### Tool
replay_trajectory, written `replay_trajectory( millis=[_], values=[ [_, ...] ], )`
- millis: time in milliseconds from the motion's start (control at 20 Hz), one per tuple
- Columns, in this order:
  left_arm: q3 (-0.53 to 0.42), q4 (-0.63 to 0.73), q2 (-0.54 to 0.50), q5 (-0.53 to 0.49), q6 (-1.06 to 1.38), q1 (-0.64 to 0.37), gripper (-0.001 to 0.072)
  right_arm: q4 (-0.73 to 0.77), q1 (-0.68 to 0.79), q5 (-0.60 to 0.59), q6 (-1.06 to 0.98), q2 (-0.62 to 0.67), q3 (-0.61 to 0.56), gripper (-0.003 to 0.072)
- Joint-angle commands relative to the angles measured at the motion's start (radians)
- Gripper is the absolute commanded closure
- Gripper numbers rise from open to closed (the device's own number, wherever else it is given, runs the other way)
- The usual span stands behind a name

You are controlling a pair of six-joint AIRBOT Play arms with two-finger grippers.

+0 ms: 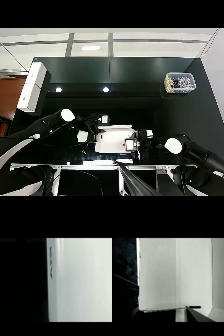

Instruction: Fold the box and place the chain.

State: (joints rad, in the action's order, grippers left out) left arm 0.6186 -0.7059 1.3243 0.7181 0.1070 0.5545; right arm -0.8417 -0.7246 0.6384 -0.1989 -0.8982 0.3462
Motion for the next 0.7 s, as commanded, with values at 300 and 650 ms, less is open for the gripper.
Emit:
replay_trajectory(
  millis=[300, 650],
  values=[
    [0.000, 0.000, 0.000, 0.000, -0.001, 0.000, 0.0687, -0.244, 0.001, 0.134, -0.161, 0.006, 0.053, 0.0041],
    [0.000, 0.000, 0.000, 0.000, -0.003, 0.000, 0.0687, -0.103, -0.001, 0.171, -0.134, 0.004, 0.066, 0.0041]
  ],
)
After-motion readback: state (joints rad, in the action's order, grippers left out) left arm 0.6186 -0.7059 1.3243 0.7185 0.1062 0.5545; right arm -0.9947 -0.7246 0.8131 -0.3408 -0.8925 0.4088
